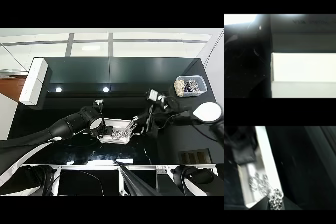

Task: Fold the box and place the chain.

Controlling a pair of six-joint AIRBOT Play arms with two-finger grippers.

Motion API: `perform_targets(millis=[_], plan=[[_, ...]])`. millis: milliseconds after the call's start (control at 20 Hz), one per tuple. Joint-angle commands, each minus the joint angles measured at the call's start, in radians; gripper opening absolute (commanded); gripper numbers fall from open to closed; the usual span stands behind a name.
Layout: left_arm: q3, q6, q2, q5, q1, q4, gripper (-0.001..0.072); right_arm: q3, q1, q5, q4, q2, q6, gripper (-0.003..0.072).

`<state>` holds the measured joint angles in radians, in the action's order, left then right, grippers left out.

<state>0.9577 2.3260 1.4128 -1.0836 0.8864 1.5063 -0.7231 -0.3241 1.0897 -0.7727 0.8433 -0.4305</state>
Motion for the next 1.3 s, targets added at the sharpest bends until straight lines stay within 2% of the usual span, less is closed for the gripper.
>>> perform_targets(millis=[0, 100, 250, 500, 850, 1200, 1250], plan=[[0.000, 0.000, 0.000, 0.000, 0.000, 0.000, 0.0031, -0.090, 0.002, 0.120, 0.068, -0.029, -0.121, 0.0042], [0.000, 0.000, 0.000, 0.000, 0.000, 0.000, 0.0031, -0.092, 0.002, 0.117, 0.174, -0.028, -0.121, 0.0042], [0.000, 0.000, 0.000, 0.000, 0.000, 0.000, 0.0031, -0.092, -0.004, 0.100, 0.245, -0.028, -0.124, 0.0042], [0.000, 0.000, 0.000, 0.001, 0.000, 0.000, 0.0031, -0.089, -0.083, 0.047, 0.241, 0.024, -0.140, 0.0043], [0.000, 0.000, 0.000, 0.001, 0.000, 0.000, 0.0031, -0.080, -0.090, 0.051, 0.177, 0.115, -0.143, 0.0044], [0.000, 0.000, 0.000, 0.001, 0.000, 0.000, 0.0031, -0.080, -0.096, 0.051, 0.177, 0.135, -0.150, 0.0045], [0.000, 0.000, 0.000, 0.001, 0.000, 0.000, 0.0032, -0.080, -0.096, 0.051, 0.177, 0.135, -0.152, 0.0143]])
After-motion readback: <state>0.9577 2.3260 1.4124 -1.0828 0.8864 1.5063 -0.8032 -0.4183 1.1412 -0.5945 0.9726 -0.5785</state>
